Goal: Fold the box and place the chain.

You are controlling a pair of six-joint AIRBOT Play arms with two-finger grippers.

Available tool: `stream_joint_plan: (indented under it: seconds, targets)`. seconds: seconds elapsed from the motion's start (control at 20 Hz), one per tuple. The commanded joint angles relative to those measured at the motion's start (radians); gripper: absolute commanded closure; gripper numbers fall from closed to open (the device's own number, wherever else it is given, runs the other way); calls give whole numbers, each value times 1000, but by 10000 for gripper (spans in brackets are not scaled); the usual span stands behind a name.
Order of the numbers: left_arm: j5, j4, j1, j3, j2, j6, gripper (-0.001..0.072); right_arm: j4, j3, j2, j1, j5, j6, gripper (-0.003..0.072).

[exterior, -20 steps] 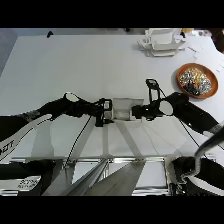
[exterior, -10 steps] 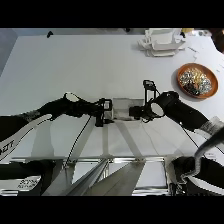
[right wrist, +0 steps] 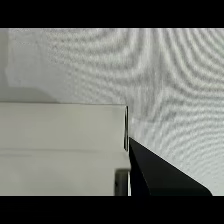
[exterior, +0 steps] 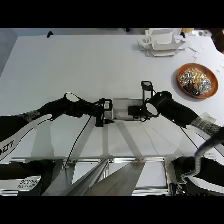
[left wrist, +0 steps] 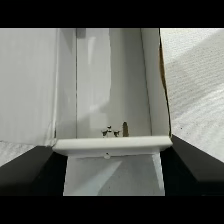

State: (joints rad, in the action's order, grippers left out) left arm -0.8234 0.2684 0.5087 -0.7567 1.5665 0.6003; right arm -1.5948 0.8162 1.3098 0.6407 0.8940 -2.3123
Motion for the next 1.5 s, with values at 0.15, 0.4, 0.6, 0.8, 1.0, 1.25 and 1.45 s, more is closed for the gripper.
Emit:
stream_joint_plan:
  seconds: [0.15,0.4,0.6,0.8,1.0,1.25,1.45]
  targets:
    - [0,0,0,0,0,1,572,-2,2,57,1,23,15,432]
    - [0,0,0,0,0,1,572,-6,2,59,1,33,17,675]
    - [0,0,0,0,0,1,572,-6,2,59,1,32,19,674]
    - [0,0,0,0,0,1,572,-6,2,59,1,34,36,471]
    - [0,0,0,0,0,1,572,-5,2,63,2,38,36,599]
    - [0,1,0,0,0,1,572,2,2,73,5,56,36,502]
    - [0,1,0,0,0,1,572,3,2,73,5,61,37,654]
